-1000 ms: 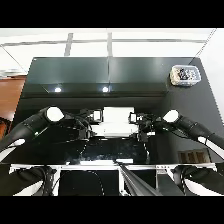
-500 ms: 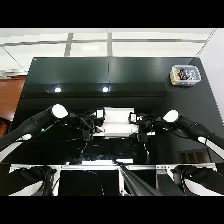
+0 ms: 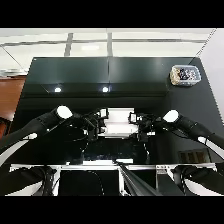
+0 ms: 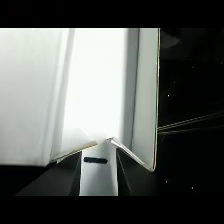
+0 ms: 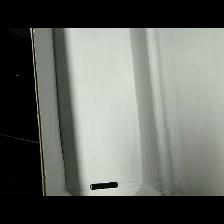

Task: Fold the box and place the chain.

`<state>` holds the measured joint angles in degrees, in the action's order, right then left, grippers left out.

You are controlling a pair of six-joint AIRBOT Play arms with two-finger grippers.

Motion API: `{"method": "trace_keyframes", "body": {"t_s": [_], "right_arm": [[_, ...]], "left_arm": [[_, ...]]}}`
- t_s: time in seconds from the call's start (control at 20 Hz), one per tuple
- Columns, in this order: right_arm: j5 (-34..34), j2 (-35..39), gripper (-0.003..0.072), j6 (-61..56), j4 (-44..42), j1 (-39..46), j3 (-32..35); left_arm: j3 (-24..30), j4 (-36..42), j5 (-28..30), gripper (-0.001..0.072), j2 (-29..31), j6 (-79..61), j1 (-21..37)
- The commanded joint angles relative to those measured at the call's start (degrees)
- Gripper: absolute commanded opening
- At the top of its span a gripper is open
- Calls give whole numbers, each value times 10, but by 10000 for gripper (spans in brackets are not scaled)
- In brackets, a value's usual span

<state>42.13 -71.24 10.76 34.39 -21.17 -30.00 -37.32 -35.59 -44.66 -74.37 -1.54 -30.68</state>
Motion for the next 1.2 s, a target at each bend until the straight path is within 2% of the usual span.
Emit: {"method": "trace_keyframes", "body": {"t_s": [0.0, 0.15, 0.25, 0.3, 0.35, 0.4, 0.45, 0.5, 0.55, 0.6, 0.65, 0.7, 0.75, 0.9, 1.15], "right_arm": [[0, 0, 480, -1, -1, -1, 0], [0, 0, 481, -1, -1, -1, 0], [0, 0, 480, -1, -1, -1, 0], [0, 0, 481, -1, -1, -1, 0], [0, 0, 480, 0, -1, -1, 0], [0, 0, 480, -1, -1, -1, 0], [0, 0, 480, -1, -1, -1, 0], [0, 0, 481, -1, -1, -1, 0], [0, 0, 481, -1, -1, -1, 0], [0, 0, 480, -1, -1, -1, 0], [0, 0, 481, -1, -1, -1, 0], [0, 0, 480, 0, -1, -1, 0], [0, 0, 481, -1, -1, -1, 0], [0, 0, 480, -1, -1, -1, 0], [0, 0, 481, -1, -1, -1, 0]], "left_arm": [[0, 8, 6, 268, -9, 0, -15], [0, 7, 8, 266, -9, 0, -12], [0, 7, 7, 92, -9, 0, -12], [0, 7, 8, 193, -9, 0, -12], [0, 7, 10, 352, -9, 0, -12], [0, 7, 10, 430, -9, 0, -12], [0, 5, 7, 405, -9, 0, -12], [0, 5, 7, 224, -9, 0, -12], [0, 5, 7, 183, -9, 0, -12], [0, 5, 7, 329, -8, 0, -12], [0, 3, 7, 398, -8, 6, -12], [0, -2, 7, 263, -3, 16, -12], [-1, -16, 4, 32, 7, 26, -9], [-3, -75, -29, 26, 64, 165, 19], [-3, -299, -81, 26, 162, 555, 122]]}}
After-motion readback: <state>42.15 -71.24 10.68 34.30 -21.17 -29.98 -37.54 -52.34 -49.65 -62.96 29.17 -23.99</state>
